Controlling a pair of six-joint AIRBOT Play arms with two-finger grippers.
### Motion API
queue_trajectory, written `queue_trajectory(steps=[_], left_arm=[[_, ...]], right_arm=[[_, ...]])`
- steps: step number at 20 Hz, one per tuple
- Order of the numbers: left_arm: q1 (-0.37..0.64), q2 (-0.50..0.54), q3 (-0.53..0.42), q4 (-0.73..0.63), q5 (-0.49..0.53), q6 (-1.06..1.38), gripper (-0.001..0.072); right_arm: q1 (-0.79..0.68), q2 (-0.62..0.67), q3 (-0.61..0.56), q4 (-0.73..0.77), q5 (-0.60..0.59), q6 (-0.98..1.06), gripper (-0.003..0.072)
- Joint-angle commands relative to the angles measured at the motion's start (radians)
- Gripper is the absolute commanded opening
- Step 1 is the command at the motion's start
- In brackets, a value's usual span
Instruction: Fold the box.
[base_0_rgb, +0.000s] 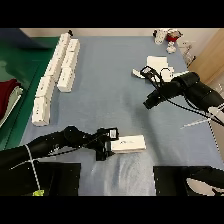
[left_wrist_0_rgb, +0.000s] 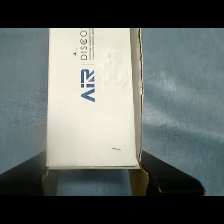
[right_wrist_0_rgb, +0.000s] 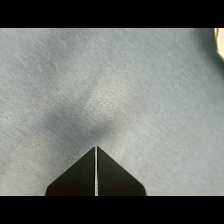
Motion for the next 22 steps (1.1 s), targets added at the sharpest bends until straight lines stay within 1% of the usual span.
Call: queue_trajectory(steps=[1, 2, 3, 5, 7, 8, 9, 11, 13, 14, 17, 19, 22], left_arm=[[0.075, 0.096, 0.001, 0.075, 0.008, -0.184, 0.0514], [0.121, 0.134, 0.001, 0.134, 0.008, -0.274, 0.0514], [0.18, 0.172, 0.001, 0.22, 0.006, -0.397, 0.0514], [0.316, 0.23, 0.001, 0.444, -0.001, -0.66, 0.0514], [0.474, 0.257, 0.001, 0.661, -0.018, -0.874, 0.0514], [0.555, 0.259, 0.001, 0.729, -0.019, -0.952, 0.0514], [0.645, 0.255, 0.001, 0.76, -0.018, -1.012, 0.0514], [0.795, 0.231, 0.001, 0.758, -0.018, -1.032, 0.0514], [0.89, 0.197, 0.001, 0.758, -0.011, -1.036, 0.0514], [0.922, 0.182, 0.002, 0.758, -0.008, -1.036, 0.0514], [0.962, 0.15, 0.002, 0.758, 0.024, -1.036, 0.0514], [0.959, 0.116, 0.002, 0.756, 0.078, -1.04, 0.0514], [0.957, 0.029, 0.025, 0.739, 0.172, -1.04, 0.0514]], right_arm=[[0.0, 0.0, 0.001, -0.002, 0.0, 0.0, 0.0015], [0.0, 0.0, 0.001, -0.002, 0.0, 0.0, 0.0015], [0.0, 0.0, 0.001, -0.002, 0.0, 0.0, 0.0015], [0.0, 0.0, 0.001, -0.002, 0.0, 0.0, 0.0016], [0.0, 0.0, 0.001, -0.002, 0.0, 0.0, 0.0016], [0.0, 0.0, 0.001, -0.002, 0.0, 0.0, 0.0016], [0.0, 0.0, 0.001, -0.002, 0.0, 0.0, 0.0015], [0.0, 0.0, 0.001, -0.002, 0.0, 0.0, 0.0015], [0.0, 0.0, 0.001, -0.002, 0.0, 0.0, 0.0016], [0.0, 0.0, 0.001, -0.002, 0.0, 0.0, 0.0016], [0.0, 0.0, 0.001, -0.002, 0.0, 0.0, 0.0016], [0.0, 0.0, 0.001, -0.002, 0.0, 0.0, 0.0016], [0.0, 0.0, 0.001, -0.002, 0.0, 0.0, 0.0016]])
